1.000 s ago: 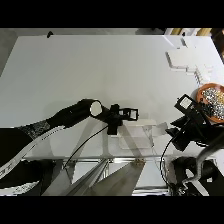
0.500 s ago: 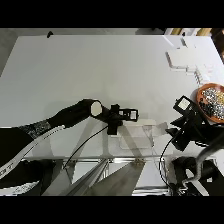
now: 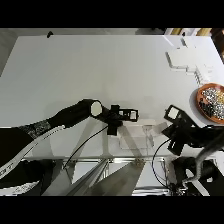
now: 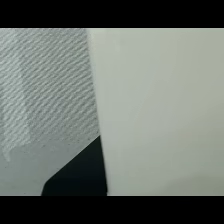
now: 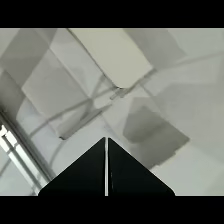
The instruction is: Fold the box and place the chain.
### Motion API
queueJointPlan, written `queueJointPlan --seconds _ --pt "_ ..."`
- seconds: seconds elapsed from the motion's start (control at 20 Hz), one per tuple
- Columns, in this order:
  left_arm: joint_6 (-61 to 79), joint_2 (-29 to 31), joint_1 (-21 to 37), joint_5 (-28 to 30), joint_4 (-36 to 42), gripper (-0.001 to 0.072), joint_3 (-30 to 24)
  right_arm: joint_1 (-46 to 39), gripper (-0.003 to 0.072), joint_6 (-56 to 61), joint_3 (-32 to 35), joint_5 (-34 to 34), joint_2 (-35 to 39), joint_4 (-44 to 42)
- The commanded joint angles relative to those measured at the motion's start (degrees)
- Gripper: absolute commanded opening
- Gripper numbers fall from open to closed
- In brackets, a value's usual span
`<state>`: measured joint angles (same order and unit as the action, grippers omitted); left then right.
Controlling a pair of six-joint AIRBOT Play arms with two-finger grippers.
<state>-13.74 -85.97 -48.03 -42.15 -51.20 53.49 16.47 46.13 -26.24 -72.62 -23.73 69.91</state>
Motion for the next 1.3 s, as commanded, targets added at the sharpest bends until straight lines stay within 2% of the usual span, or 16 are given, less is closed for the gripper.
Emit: queueJointPlan --seconds 0.0,0.15,0.2,0.25,0.35,0.4,0.5,0.8,0.9,1.05,1.25 --pt "0.0 -0.04 -0.04 -0.09 -0.02 0.001 -0.04 4.04 0.0021 -14.21 5.64 2.16 -2.84 -3.93" --pt "0.0 -0.02 -0.04 -0.09 -0.02 0.001 -0.04 9.9 0.0031 -20.59 6.16 2.27 -5.25 -0.96" --pt "0.0 -0.02 -0.02 -0.13 -0.02 0.001 -0.04 10.19 0.0083 -21.29 6.4 2.89 -5.33 -0.79" --pt "0.0 -0.02 -0.04 -0.09 0.0 0.001 -0.04 10.38 0.0188 -21.11 6.91 4.87 -5.27 0.55" --pt "0.0 -0.02 -0.04 -0.09 -0.02 0.001 -0.04 12.81 0.0504 -20.76 9.09 10.78 -3.56 2.56" --pt "0.0 -0.02 -0.02 -0.07 -0.02 0.001 -0.04 14.4 0.0612 -20.76 10.1 13.22 -2.29 4.11" --pt "0.0 -0.02 -0.02 -0.11 -0.02 0.001 -0.04 18.14 0.067 -20.74 12.04 16.11 0.5 7.06" --pt "0.0 -0.02 -0.04 -0.09 -0.02 0.001 -0.04 26.91 0.0677 -18.82 19.02 21.46 1.79 7.93" --pt "0.0 -0.02 -0.02 -0.07 -0.02 0.001 -0.04 27.52 0.0675 -17.14 19.45 22.88 1.79 9.33" --pt "0.0 -0.02 -0.04 -0.09 -0.02 0.001 -0.04 27.5 0.0672 -11.1 19.47 28.63 1.7 14.84" --pt "0.0 -0.02 -0.02 -0.09 -0.02 0.001 -0.04 27.5 0.0653 -8.44 19.39 30.18 0.74 18.43"
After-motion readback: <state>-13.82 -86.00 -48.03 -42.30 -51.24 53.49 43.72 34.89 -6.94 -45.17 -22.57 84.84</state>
